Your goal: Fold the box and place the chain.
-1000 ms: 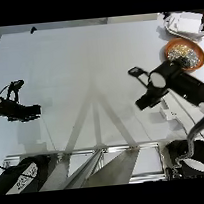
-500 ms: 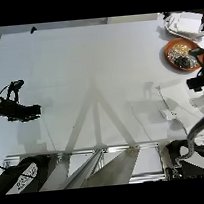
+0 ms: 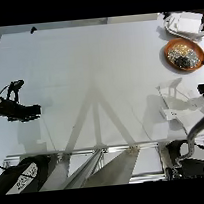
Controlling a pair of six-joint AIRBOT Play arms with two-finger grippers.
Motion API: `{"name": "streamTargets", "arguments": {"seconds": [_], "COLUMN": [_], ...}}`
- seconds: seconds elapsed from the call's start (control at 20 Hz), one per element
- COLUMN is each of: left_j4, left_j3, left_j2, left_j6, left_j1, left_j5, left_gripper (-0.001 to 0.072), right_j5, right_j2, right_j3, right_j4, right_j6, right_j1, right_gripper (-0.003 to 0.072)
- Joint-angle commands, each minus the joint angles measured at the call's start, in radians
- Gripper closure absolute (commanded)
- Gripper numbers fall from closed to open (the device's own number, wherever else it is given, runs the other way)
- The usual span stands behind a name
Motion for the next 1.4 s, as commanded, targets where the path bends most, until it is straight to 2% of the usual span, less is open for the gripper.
{"name": "streamTargets", "arguments": {"seconds": [0.0, 0.05, 0.15, 0.25, 0.3, 0.45, 0.6, 0.75, 0.95, 1.15, 1.35], "left_j4": [0.000, 0.000, 0.000, 0.000, 0.000, 0.000, 0.000, 0.000, 0.000, 0.000, 0.000], "left_j3": [0.000, 0.000, 0.000, 0.000, 0.000, 0.000, 0.000, 0.000, 0.000, 0.000, 0.000], "left_j2": [0.001, 0.001, 0.001, 0.001, 0.001, 0.001, 0.000, 0.001, 0.001, 0.001, 0.001], "left_j6": [0.000, 0.000, 0.000, 0.000, 0.000, 0.000, 0.000, 0.000, 0.000, 0.000, 0.000], "left_j1": [0.000, 0.000, 0.000, 0.000, 0.000, 0.000, 0.000, 0.000, 0.000, 0.000, 0.000], "left_j5": [0.000, 0.000, 0.000, 0.000, 0.000, 0.000, 0.000, 0.000, 0.000, 0.000, 0.000], "left_gripper": [0.0698, 0.0698, 0.0698, 0.0698, 0.0698, 0.0698, 0.0698, 0.0698, 0.0698, 0.0698, 0.0698], "right_j5": [-0.086, -0.114, -0.148, -0.140, -0.128, -0.081, -0.036, 0.003, -0.022, -0.176, -0.353], "right_j2": [-0.016, -0.016, -0.017, -0.036, -0.047, -0.085, -0.105, -0.099, -0.028, 0.115, 0.262], "right_j3": [0.001, 0.001, -0.001, -0.001, -0.002, -0.003, -0.008, -0.008, -0.010, -0.089, -0.249], "right_j4": [-0.028, -0.021, -0.007, -0.003, 0.000, 0.023, 0.023, 0.067, 0.327, 0.624, 0.782], "right_j6": [-0.014, -0.014, -0.014, -0.015, -0.015, -0.014, -0.014, -0.016, -0.127, -0.221, -0.242], "right_j1": [-0.013, -0.013, -0.013, -0.013, -0.013, -0.013, -0.013, -0.005, 0.071, 0.188, 0.309], "right_gripper": [0.0228, 0.0243, 0.0336, 0.0351, 0.0392, 0.0415, 0.0675, 0.0676, 0.0677, 0.0678, 0.0678]}}
